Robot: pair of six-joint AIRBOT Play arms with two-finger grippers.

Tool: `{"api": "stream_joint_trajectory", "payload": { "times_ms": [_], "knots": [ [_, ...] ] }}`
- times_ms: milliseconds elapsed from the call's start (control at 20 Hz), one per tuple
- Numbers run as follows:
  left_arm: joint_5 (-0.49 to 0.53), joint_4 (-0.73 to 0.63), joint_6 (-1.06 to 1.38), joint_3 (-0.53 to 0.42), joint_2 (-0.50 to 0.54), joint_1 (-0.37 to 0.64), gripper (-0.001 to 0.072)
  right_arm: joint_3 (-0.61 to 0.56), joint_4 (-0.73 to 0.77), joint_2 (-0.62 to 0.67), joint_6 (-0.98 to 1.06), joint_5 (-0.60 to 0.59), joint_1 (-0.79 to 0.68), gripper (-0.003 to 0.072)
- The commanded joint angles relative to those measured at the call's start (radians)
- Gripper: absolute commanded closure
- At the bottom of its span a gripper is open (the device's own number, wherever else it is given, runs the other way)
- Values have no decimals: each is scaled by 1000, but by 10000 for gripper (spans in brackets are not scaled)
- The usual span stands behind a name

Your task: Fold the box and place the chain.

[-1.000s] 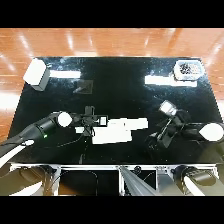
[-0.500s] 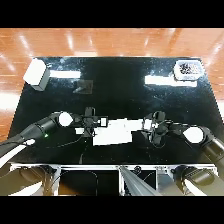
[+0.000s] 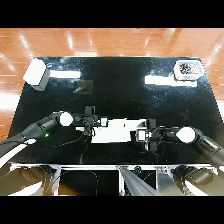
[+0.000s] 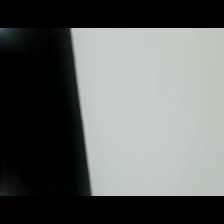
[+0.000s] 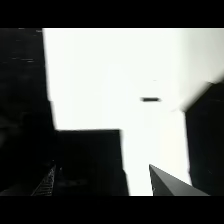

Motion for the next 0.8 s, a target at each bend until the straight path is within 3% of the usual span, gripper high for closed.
{"api": "stream_joint_trajectory", "payload": {
  "times_ms": [0,750],
  "knots": [
    [-14,6,0,0,-2,1,687,-10,45,-47,-50,-43,69,-11],
    [-14,5,0,0,-2,1,687,-10,249,-130,-274,-207,114,-11]
  ]
}}
